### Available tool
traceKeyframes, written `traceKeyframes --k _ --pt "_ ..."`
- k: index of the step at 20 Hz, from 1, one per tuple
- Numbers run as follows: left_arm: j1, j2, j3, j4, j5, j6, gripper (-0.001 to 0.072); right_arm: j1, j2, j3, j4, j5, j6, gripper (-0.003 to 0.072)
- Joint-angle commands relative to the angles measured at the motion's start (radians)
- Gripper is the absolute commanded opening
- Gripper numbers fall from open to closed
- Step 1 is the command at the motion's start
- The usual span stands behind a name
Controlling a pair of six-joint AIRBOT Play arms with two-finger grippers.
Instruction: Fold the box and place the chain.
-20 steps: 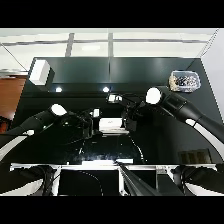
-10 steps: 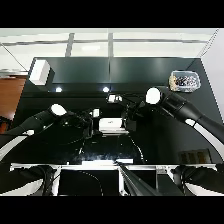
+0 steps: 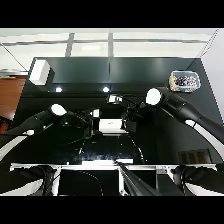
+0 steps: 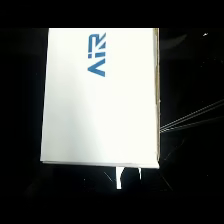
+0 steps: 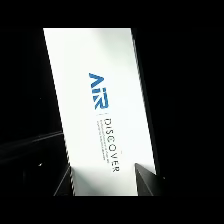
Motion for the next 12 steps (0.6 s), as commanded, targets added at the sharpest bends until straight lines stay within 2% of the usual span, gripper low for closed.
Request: traceKeyframes --k 1,7,12 --pt "0.0 0.0 0.0 -0.003 0.0 -0.003 0.036 0.001 0.005 0.0 -0.003 0.003 0.021 0.0467" --pt "0.0 0.0 0.0 -0.003 0.0 -0.004 0.036 -0.002 0.038 0.015 -0.004 0.003 0.045 0.0466" --pt "0.0 0.0 0.0 -0.003 0.0 -0.004 0.036 -0.041 0.147 0.019 -0.006 0.026 0.179 0.0464"
